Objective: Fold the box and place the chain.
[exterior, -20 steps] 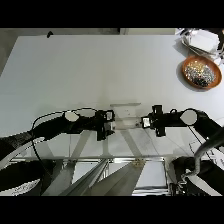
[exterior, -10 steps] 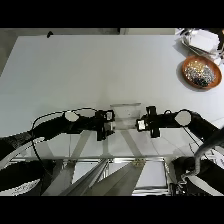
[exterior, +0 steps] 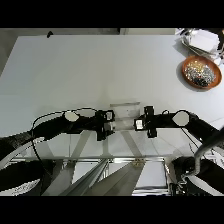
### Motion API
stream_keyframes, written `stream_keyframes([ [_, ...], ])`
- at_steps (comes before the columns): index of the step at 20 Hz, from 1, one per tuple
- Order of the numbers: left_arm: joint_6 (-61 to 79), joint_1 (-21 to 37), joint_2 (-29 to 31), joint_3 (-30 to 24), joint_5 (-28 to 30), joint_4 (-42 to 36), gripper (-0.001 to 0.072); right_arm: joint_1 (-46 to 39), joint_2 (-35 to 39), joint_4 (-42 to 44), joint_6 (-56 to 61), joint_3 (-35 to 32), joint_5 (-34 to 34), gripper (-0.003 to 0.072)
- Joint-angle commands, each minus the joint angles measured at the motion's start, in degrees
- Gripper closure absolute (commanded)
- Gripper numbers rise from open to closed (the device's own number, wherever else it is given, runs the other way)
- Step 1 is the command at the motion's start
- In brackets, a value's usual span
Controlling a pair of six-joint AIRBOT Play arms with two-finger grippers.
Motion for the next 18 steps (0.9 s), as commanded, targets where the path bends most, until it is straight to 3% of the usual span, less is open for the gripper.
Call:
stream_keyframes([
  [1, 0.0, -0.04, -0.02, -0.02, 0.07, 0.0, 0.0457, 0.09, -0.04, 0.46, 0.0, -0.02, -0.15, 0.0511],
  [4, -0.02, -0.04, -0.02, -0.02, 0.07, 0.0, 0.0457, 0.09, -0.02, 0.44, 0.02, -0.02, -0.17, 0.0417],
  [9, 0.0, -0.04, -0.02, -0.02, 0.07, 0.0, 0.0457, -8.68, 4.52, 0.2, 5.29, -0.02, 4.0, 0.0415],
  [12, 0.0, -0.04, -0.02, -0.02, 0.07, 0.0, 0.0457, -17.62, 11.06, 0.66, 7.82, -0.02, 13.29, 0.0416],
  [14, -0.02, -0.04, -0.02, -0.02, 0.04, -0.02, 0.0457, -22.27, 13.97, 2.1, 14.71, -0.02, 15.76, 0.0418],
  [16, 0.0, -0.04, -0.02, -0.02, 0.07, 0.0, 0.0457, -24.81, 14.62, 1.14, 26.43, -0.02, 13.25, 0.042],
  [18, 0.0, -0.04, -0.02, -0.02, 0.07, 0.0, 0.0457, -25.38, 14.6, -4.92, 44.81, -0.02, 9.38, 0.0497],
])
